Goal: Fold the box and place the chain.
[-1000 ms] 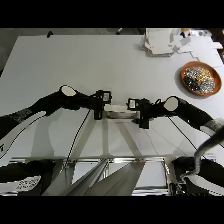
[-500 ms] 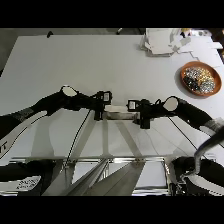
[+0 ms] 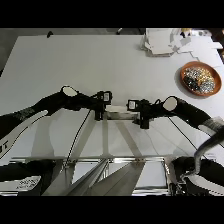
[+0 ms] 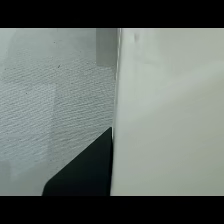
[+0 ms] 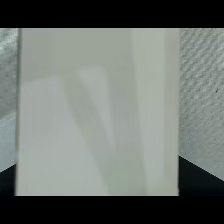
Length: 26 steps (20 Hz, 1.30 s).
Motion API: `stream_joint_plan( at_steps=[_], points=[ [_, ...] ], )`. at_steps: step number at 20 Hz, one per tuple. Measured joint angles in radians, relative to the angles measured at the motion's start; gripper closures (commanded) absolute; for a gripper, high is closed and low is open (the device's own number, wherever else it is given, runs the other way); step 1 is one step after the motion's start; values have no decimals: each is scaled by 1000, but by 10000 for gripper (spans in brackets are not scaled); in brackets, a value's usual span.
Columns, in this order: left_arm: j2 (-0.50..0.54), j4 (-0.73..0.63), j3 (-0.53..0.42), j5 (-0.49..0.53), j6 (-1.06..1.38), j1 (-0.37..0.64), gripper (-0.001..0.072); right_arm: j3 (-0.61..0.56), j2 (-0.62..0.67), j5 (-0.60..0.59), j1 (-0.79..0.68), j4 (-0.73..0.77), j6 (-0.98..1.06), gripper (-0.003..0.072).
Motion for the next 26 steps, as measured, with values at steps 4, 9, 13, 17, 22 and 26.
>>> stream_joint_plan(
  at_steps=[4, 9, 13, 17, 22, 26],
  points=[
    [0, 1, 0, 0, 0, 0, 701, 0, -2, -1, 0, 9, 0, 291],
    [0, 3, 0, 0, 0, 0, 701, 0, -3, -2, 0, 12, 0, 294],
    [0, 3, 0, -1, 0, 0, 701, 0, -10, -3, 0, 15, 2, 294],
    [0, 3, 0, -2, 0, 0, 701, 0, -19, -3, 0, 16, 2, 292],
    [0, 4, 0, -3, 0, 0, 701, 1, -23, -3, 0, 15, 3, 291],
    [0, 4, 0, -2, 0, 0, 701, 1, -23, 6, 0, 14, 5, 291]
  ],
)
